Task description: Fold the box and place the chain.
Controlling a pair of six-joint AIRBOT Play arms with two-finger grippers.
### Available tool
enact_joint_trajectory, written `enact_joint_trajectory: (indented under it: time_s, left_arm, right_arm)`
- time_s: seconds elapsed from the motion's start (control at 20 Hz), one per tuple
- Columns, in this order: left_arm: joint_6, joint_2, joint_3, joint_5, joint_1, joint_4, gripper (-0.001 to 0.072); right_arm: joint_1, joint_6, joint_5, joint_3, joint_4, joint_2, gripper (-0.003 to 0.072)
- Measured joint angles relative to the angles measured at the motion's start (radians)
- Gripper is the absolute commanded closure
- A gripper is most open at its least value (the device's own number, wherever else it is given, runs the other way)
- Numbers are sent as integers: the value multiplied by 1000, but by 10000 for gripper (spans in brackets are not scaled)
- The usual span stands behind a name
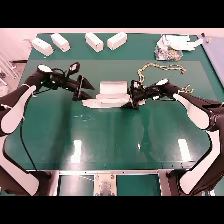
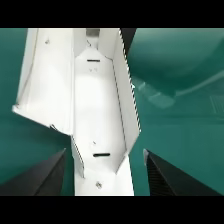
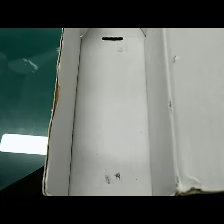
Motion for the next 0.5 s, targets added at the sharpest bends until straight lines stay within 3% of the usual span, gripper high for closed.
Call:
enact_joint_trajectory:
  time_s: [0.05, 0.5]
  left_arm:
    - [-5, 0, -8, 13, -5, 13, 28]
    - [-113, 0, -34, 98, -58, 79, 28]
  right_arm:
    - [0, 0, 0, 0, 0, 0, 101]
    - [0, 0, 0, 0, 0, 0, 101]
